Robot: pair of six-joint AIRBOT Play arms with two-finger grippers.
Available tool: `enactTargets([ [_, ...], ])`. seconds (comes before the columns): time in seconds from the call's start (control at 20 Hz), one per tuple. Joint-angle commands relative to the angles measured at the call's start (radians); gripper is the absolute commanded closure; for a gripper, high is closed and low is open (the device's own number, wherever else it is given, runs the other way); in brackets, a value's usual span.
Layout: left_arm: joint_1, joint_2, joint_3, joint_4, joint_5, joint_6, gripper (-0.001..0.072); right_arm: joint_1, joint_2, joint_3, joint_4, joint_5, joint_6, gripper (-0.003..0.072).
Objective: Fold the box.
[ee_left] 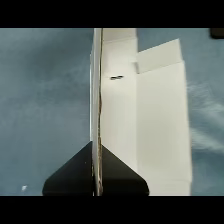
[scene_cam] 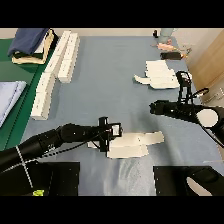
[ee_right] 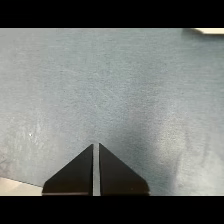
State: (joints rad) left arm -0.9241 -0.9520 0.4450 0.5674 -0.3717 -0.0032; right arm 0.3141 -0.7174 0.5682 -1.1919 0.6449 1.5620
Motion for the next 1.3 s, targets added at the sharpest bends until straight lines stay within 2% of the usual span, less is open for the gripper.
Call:
enactTargets([
  [0.0,-0.005,0.005,-0.002,0.005,-0.039,-0.050,0.0698,0.000,0.000,0.000,0.000,0.000,-0.003,0.0631],
  [0.2,0.014,0.050,0.018,0.008,-0.047,-0.062,0.0698,0.000,0.000,0.000,0.000,0.001,-0.009,0.0631],
  [0.5,0.161,0.054,0.087,0.008,-0.146,-0.076,0.0698,0.000,0.000,0.000,0.006,0.001,-0.008,0.0631],
  [0.65,0.211,0.033,0.115,0.008,-0.241,-0.076,0.0698,0.000,0.000,0.000,0.012,0.001,-0.008,0.0631],
  [0.9,0.213,-0.039,0.116,-0.002,-0.339,-0.031,0.0698,0.021,0.000,0.000,0.013,0.000,-0.009,0.0632],
  [1.25,0.213,-0.062,0.140,-0.007,-0.346,-0.013,0.0698,0.043,-0.012,0.000,0.010,-0.007,-0.008,0.0631],
])
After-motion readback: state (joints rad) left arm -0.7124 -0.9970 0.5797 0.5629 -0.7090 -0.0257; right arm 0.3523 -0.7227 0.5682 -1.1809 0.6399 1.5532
